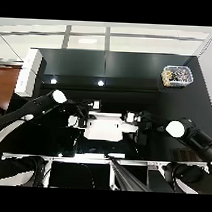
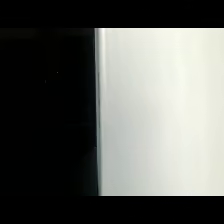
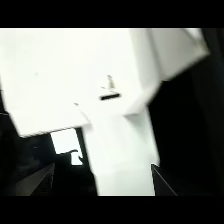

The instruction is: Fold the box and place the chain.

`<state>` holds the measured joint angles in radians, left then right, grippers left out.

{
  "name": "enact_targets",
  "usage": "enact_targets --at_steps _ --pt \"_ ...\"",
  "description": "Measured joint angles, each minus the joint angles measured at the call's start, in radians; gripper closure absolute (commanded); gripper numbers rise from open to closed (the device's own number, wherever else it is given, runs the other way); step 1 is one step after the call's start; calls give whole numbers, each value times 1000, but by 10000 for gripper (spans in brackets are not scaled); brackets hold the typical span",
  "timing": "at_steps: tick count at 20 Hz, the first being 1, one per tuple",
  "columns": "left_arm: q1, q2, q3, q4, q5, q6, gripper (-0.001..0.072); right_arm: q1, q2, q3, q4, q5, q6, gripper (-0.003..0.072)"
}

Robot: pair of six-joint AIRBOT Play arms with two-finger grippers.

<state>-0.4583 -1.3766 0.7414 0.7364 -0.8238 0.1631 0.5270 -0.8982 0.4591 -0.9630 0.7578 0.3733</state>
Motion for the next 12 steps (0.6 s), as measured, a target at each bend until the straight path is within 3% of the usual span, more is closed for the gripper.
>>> enact_targets --at_steps 12 --pt "-1 -6 0 6 6 5 680 162 -108 -42 190 -181 -81 -24"
